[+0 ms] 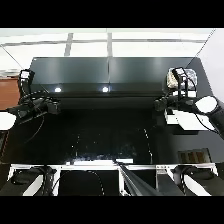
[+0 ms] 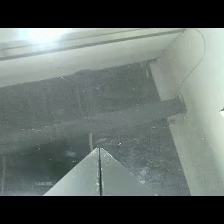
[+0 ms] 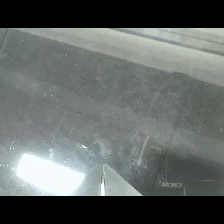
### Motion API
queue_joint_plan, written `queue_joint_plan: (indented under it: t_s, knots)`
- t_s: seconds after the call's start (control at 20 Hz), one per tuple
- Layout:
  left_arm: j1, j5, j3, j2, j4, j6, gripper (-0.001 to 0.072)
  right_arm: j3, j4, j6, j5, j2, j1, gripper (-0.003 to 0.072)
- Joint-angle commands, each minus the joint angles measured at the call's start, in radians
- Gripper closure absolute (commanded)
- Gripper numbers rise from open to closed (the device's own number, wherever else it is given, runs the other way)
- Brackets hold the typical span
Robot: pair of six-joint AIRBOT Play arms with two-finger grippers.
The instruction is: Fold the box and place the chain.
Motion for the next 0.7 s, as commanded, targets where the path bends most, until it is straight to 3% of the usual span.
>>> queue_joint_plan:
  t_s: [0.0,0.5,0.65]
  knots:
    - [0.000,0.000,0.000,0.001,0.000,0.000,0.0685,-0.001,0.000,0.000,0.000,-0.001,0.000,0.0673]
    - [0.000,0.000,0.000,0.001,0.000,0.000,0.0685,-0.001,0.023,0.000,-0.003,-0.001,0.001,0.0673]
    - [0.000,0.001,0.000,0.001,0.000,0.000,0.0685,-0.001,0.095,0.001,-0.098,-0.001,0.002,0.0673]
